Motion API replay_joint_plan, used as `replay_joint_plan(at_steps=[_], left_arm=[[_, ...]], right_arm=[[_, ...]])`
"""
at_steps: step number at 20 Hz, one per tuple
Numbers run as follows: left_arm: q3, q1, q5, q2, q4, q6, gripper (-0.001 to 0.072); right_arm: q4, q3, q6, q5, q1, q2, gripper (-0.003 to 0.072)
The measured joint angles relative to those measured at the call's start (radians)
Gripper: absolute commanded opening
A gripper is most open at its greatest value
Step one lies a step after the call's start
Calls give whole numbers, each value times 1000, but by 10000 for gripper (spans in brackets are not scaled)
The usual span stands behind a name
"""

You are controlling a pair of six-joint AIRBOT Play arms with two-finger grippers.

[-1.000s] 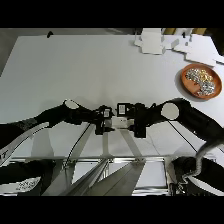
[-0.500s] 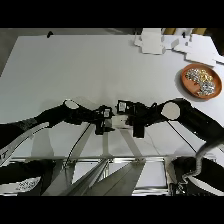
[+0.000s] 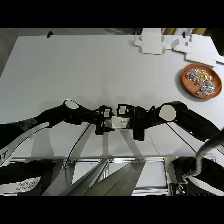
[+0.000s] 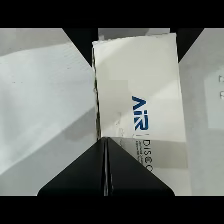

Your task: Fold the box and place the chain.

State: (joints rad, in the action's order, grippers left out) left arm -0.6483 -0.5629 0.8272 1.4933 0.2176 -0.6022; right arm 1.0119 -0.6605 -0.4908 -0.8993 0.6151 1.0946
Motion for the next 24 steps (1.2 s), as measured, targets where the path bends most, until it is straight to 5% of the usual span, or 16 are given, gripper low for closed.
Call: replay_joint_plan(at_steps=[9,14,24], left_arm=[[0,0,-2,0,-1,3,171],[0,0,-2,0,-1,2,171],[0,0,-1,0,-1,0,171]], right_arm=[[8,10,-47,46,0,-5,22],[74,-40,-286,49,-26,-96,20],[396,12,-884,-241,-487,-191,22]])
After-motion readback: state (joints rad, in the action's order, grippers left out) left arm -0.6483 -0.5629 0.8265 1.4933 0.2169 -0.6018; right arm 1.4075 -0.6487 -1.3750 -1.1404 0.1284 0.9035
